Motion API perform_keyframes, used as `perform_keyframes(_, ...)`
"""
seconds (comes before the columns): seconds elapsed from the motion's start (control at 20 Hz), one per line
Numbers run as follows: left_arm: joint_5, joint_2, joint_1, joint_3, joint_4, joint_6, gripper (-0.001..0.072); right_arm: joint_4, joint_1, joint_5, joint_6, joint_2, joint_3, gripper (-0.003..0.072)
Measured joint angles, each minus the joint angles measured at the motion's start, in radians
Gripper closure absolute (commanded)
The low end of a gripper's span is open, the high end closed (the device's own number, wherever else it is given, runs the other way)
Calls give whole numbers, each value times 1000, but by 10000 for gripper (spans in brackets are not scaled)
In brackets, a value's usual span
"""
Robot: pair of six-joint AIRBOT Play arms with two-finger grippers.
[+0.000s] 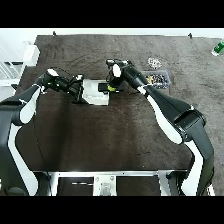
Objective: Fold the box and place the chain.
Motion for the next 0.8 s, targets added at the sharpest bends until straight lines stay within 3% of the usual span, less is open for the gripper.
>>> perform_keyframes(0.35,1,0,0,0,0,0,154,56,0,34,116,-18,0,217)
perform_keyframes(0.8,0,0,-1,0,-1,0,154,-24,8,122,180,-66,20,220)
